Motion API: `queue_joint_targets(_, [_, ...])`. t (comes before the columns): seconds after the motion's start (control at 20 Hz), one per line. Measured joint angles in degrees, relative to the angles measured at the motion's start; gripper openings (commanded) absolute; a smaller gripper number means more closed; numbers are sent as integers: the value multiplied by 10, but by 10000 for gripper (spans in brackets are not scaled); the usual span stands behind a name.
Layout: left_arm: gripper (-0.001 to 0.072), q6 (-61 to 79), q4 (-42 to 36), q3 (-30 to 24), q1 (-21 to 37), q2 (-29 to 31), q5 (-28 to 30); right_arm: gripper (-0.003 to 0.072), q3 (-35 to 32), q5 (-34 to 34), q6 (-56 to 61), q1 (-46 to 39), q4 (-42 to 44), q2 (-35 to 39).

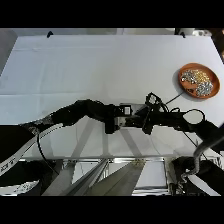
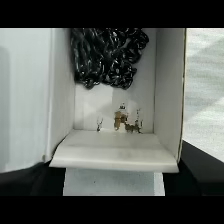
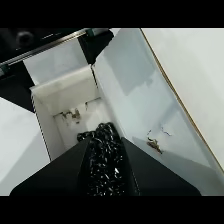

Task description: Fold the box and place the chain.

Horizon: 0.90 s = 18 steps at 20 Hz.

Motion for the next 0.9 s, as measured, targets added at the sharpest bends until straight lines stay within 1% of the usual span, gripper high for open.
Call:
queue_joint_targets(0.1, [73, 0, 0, 0, 0, 0, 0, 292, 1, -11, 15, 4, 0, -4])
queue_joint_targets(0.2, [73, 0, 0, 0, 0, 0, 0, 292, 8, -15, 81, 5, -16, 3])
queue_joint_targets(0.25, [73, 0, 0, 0, 0, 0, 0, 291, 13, -18, 132, 1, -38, 11])
queue_joint_targets(0.35, [73, 0, 0, 0, 0, 0, 0, 291, 28, -21, 242, -18, -104, 35])
queue_joint_targets(0.45, [73, 0, 0, 0, 0, 0, 0, 301, 48, -14, 370, -55, -195, 60])
queue_joint_targets(0.5, [73, 0, 0, 0, 0, 0, 0, 359, 57, -8, 443, -79, -250, 70])
queue_joint_targets(0.55, [73, 0, 0, 0, 0, 0, 0, 446, 64, -3, 510, -104, -303, 76])
queue_joint_targets(0.6, [73, 0, 0, 0, 0, 0, 0, 482, 69, 0, 579, -133, -358, 80])
queue_joint_targets(0.7, [73, 0, 0, 0, 0, 0, 0, 482, 75, 4, 685, -188, -441, 76])
queue_joint_targets(0.75, [73, 0, 0, 0, 0, 0, 0, 480, 77, 3, 721, -213, -468, 70])
queue_joint_targets(0.9, [73, 0, 0, 0, 0, 0, 0, 476, 80, -24, 803, -266, -518, 31])
